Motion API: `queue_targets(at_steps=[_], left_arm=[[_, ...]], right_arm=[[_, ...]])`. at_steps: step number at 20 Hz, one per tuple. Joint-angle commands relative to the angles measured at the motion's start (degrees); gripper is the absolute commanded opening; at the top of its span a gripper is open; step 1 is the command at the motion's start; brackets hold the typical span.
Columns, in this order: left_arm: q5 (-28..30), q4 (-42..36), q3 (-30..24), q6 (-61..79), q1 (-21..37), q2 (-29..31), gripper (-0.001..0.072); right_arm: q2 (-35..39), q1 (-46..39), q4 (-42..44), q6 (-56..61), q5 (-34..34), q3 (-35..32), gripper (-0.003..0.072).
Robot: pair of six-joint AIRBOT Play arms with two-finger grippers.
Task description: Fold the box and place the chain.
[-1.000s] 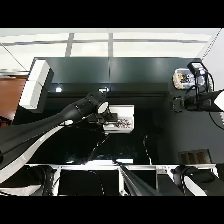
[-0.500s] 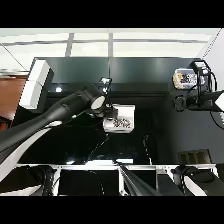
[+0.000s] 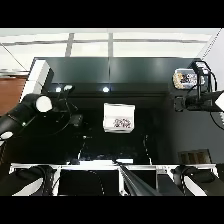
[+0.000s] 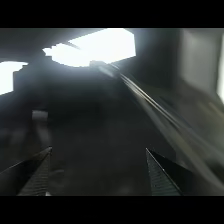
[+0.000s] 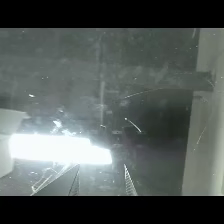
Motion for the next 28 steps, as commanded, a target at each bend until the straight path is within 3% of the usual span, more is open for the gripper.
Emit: queue_targets(at_steps=[1, 4, 9, 16, 28], left_arm=[[-4.46, -25.16, -4.50, 43.15, 8.83, -3.02, 0.0711], [-0.61, -25.88, -4.35, 67.34, 6.29, -5.27, 0.0712], [5.77, -28.72, -2.51, 93.48, 0.92, -10.38, 0.0715], [5.90, -33.42, 3.10, 95.32, -5.03, -17.64, 0.0714], [12.94, -35.58, 3.32, 94.40, -8.46, -19.19, 0.0713]], right_arm=[[-0.02, 0.00, 1.51, 0.85, -0.28, -0.02, 0.0336], [-0.02, 0.02, 1.68, 1.86, -0.33, -0.04, 0.0336], [-0.04, 0.02, 2.58, 2.49, -0.28, -0.50, 0.0336], [-0.04, 0.02, 5.33, 2.49, -0.68, -3.43, 0.0336], [-0.04, 0.02, 5.53, 2.47, -1.07, -3.78, 0.0336]])
